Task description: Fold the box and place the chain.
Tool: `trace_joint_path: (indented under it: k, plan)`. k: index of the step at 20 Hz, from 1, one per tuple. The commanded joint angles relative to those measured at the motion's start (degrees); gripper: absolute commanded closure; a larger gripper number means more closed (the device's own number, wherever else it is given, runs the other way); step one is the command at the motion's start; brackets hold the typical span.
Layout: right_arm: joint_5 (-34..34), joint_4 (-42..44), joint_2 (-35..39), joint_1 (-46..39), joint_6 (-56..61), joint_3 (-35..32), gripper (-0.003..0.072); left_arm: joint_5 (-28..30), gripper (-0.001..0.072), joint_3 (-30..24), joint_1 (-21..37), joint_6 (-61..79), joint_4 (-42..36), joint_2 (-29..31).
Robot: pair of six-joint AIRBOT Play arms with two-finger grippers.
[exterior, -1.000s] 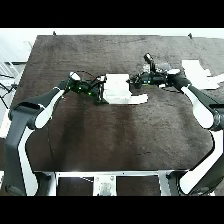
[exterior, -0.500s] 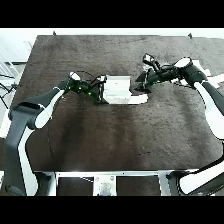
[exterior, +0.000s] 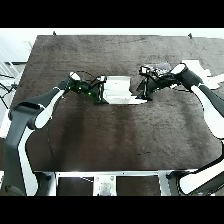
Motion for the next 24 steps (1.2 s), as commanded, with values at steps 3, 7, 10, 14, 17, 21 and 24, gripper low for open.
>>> trace_joint_path:
  k: [3, 7, 10, 14, 17, 21, 24]
  plan:
    - [-1.79, 0.59, -0.94, 2.14, -2.14, -0.57, 0.0117, 0.00, 0.0084, -0.02, 0.02, 0.00, 0.00, 0.04]
    - [-3.17, 0.61, -1.60, 3.30, -2.54, -0.83, 0.0143, -0.02, 0.0084, -0.02, 0.02, 0.00, 0.00, 0.04]
    - [-3.17, 0.68, -1.66, 4.26, -2.58, -0.96, 0.0213, 0.00, 0.0084, -0.02, 0.02, 0.00, -0.02, 0.04]
    - [-3.30, 1.57, -1.66, 5.38, -3.56, -0.98, 0.0324, -0.02, 0.0084, -0.02, 0.02, 0.00, -0.02, 0.04]
    - [-3.48, 2.89, -1.79, 6.23, -3.58, -1.16, 0.0326, 0.00, 0.0084, -0.02, 0.02, 0.00, -0.02, 0.04]
    - [-5.40, 4.79, -3.13, 6.95, -3.58, -1.27, 0.0320, 0.00, 0.0084, -0.02, 0.02, 0.00, 0.00, 0.04]
    - [-5.53, 5.42, -3.85, 7.08, -3.58, -1.27, 0.0296, 0.02, 0.0084, -0.02, 0.02, 0.00, 0.00, 0.04]
